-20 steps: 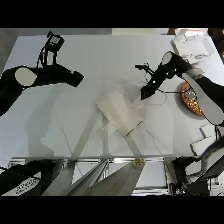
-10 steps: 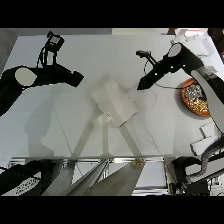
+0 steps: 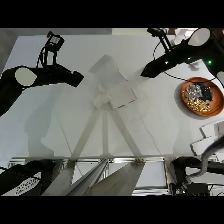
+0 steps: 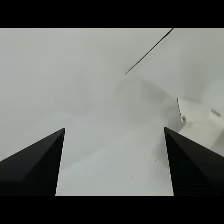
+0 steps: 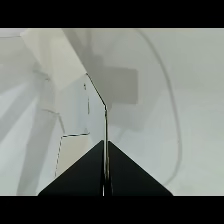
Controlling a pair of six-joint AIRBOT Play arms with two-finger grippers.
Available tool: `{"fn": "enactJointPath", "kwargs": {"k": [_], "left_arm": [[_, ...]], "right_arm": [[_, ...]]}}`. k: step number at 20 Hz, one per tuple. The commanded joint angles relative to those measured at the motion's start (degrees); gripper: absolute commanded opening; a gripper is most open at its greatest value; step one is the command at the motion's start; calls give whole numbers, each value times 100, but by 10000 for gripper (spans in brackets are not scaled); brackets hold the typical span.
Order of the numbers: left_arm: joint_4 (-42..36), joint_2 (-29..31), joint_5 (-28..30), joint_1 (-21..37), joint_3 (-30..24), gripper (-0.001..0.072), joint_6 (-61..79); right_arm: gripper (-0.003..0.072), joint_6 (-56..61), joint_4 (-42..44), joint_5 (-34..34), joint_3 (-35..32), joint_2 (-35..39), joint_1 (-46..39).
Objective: Fold the box and place the chain.
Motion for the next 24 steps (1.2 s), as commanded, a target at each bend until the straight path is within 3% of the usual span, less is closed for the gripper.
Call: {"fn": "enactJointPath", "kwargs": {"k": [1, 3, 7, 9, 16, 24], "left_arm": [[2, 4, 2, 0, 4, 695, 0], [2, 4, 2, -2, 4, 695, 0], [2, 4, 0, -2, 4, 695, 0], [2, 4, 2, 0, 4, 695, -2], [2, 4, 0, 0, 4, 695, 0], [2, 4, 2, 0, 4, 695, 0]], "right_arm": [[8, 332, -332, -164, -638, 612, 4], [8, 350, -232, -702, -1532, 981, 9], [8, 114, 1145, -2962, -3773, 1547, 22], [9, -461, 1635, -3600, -4312, 1572, 212], [9, -127, 1735, -5755, -4538, 1537, 1220], [10, -59, 1725, -5746, -5034, 1443, 1217]]}}
